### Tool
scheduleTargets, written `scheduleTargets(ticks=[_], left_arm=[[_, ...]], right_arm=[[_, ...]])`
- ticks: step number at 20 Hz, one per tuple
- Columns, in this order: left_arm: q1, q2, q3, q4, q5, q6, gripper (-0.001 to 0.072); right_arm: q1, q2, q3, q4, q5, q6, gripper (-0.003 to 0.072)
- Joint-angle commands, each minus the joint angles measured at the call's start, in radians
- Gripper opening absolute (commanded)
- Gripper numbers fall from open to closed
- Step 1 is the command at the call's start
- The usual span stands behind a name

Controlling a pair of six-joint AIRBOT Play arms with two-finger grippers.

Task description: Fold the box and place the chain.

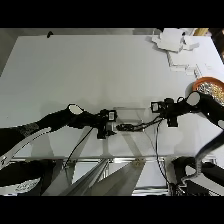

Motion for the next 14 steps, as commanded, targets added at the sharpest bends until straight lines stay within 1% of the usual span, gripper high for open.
scheduleTargets(ticks=[1, 9, 10, 11, 14], left_arm=[[0.000, 0.000, 0.000, 0.000, 0.000, 0.000, 0.0334], [0.000, 0.000, 0.000, 0.000, 0.000, 0.000, 0.0334], [0.000, 0.000, 0.000, 0.000, 0.000, 0.000, 0.0334], [0.000, 0.000, 0.000, 0.000, 0.000, 0.000, 0.0334], [0.000, 0.000, 0.000, 0.000, 0.000, 0.000, 0.0334]], right_arm=[[0.000, 0.039, 0.002, -0.001, 0.063, 0.000, 0.0021], [0.000, 0.040, 0.001, -0.001, 0.055, 0.003, 0.0027], [0.000, 0.038, 0.001, -0.002, 0.054, 0.003, 0.0079], [0.000, 0.037, 0.001, -0.001, 0.048, 0.003, 0.0106], [0.000, 0.037, 0.001, -0.001, 0.011, 0.003, 0.0131]])
